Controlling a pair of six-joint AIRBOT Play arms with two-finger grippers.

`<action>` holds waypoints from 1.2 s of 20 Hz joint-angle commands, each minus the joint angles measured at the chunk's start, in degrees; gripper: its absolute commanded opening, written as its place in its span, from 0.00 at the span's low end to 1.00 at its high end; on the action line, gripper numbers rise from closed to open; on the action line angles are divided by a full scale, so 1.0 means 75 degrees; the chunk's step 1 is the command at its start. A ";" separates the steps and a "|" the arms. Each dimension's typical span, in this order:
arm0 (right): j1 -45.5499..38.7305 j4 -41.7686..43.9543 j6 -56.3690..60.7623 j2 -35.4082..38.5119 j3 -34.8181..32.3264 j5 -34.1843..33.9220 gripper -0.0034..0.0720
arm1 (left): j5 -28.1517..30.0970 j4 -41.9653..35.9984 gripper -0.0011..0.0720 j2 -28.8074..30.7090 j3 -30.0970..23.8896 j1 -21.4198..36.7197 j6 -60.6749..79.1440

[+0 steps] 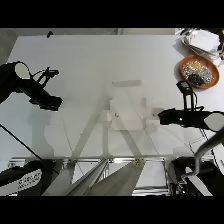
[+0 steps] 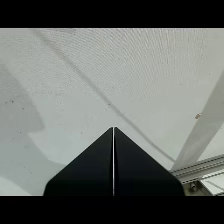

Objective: Fold the box and place the chain.

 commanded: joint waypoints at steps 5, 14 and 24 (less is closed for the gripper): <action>0.1224 0.0029 0.0746 -0.0396 -0.0460 -0.1518 0.08 | 0.0006 -0.0006 0.03 0.0006 -0.0003 0.0006 -0.0003; 0.1224 0.0035 0.0743 -0.0790 -0.0460 -0.1964 0.08 | 0.1265 -0.1553 0.10 -0.0003 -0.0006 0.0003 0.1495; 0.1224 0.0061 0.0743 -0.0790 -0.0460 -0.1955 0.08 | 0.1419 -0.6595 0.80 -0.1684 -0.0003 -0.1145 0.6143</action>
